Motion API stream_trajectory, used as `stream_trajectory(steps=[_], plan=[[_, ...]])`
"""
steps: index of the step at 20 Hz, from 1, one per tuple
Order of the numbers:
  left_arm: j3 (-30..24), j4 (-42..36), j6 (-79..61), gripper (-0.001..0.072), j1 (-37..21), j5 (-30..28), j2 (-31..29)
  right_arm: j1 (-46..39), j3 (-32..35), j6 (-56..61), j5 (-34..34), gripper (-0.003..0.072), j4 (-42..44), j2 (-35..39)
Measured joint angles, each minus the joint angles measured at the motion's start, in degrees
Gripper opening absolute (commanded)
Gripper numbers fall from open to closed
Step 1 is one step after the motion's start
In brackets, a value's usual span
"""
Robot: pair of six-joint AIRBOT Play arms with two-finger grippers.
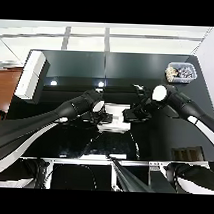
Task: Fold the box and place the chain.
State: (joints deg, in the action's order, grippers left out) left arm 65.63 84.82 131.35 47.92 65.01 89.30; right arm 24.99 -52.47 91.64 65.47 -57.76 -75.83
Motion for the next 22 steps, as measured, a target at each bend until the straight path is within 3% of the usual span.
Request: stream_trajectory(steps=[11,22], plan=[[0.0,0.1,0.1,0.0031,0.0,0.1,0.0,0.9,0.0,1.5,-2.2,0.0375,2.1,0.0],[0.0,0.0,0.0,0.0032,0.0,-0.1,0.0,4.0,0.0,8.0,-4.1,0.0373,-5.4,-0.4]])
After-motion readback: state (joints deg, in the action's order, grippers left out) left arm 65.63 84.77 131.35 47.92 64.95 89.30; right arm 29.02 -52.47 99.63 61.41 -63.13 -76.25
